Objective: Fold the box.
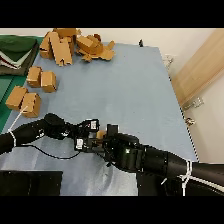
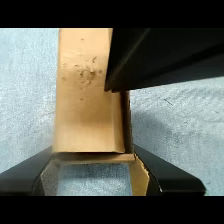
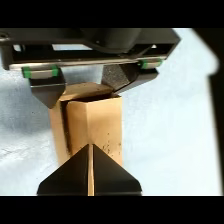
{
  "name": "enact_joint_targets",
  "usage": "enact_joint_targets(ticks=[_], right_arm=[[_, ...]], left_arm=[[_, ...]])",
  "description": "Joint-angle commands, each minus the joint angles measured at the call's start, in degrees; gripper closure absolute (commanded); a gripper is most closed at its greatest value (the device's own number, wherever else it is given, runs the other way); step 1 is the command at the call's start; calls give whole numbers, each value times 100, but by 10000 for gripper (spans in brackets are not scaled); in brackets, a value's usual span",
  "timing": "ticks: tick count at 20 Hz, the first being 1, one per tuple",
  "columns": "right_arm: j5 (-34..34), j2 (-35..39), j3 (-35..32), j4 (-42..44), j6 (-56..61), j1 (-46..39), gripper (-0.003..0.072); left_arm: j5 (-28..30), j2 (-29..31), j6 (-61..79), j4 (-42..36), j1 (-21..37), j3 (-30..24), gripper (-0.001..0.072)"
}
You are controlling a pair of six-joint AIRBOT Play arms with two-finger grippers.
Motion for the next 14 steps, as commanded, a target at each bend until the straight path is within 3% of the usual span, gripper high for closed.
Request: enact_joint_targets(ticks=[1,13,14], right_arm=[[4,-35,7,420,0,0,643],[-127,-48,4,1001,26,-2,639],[-122,-48,7,994,50,-2,556]], left_arm=[[0,-2,0,2,0,0,254],[0,-2,0,0,0,0,253],[0,-2,0,0,0,0,253]])
